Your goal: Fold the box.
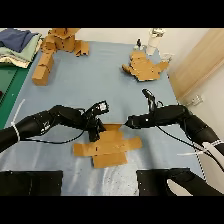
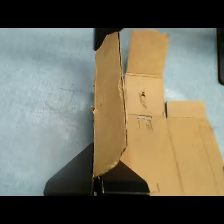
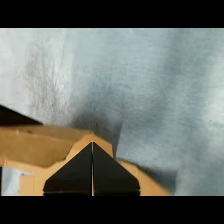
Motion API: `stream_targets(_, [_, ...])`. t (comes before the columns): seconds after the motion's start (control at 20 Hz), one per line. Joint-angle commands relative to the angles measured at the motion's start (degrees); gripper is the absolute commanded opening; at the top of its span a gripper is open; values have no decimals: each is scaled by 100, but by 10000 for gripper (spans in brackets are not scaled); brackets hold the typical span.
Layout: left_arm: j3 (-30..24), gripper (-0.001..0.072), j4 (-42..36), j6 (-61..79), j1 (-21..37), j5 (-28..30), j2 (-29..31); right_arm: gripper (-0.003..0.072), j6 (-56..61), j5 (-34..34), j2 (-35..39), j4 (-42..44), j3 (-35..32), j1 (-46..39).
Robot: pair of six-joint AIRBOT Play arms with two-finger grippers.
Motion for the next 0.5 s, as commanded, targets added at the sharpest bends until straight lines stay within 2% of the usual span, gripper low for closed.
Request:
stream_targets(0.0, [-35,14,-446,0,-289,-682,7,2,17,457,7,-85,-52,22])
stream_targets(0.25, [129,14,-415,-2,-807,-706,181,2,20,542,7,-468,-52,20])
stream_targets(0.45, [129,14,-365,-2,-514,-748,717,2,22,564,7,-686,-52,17])
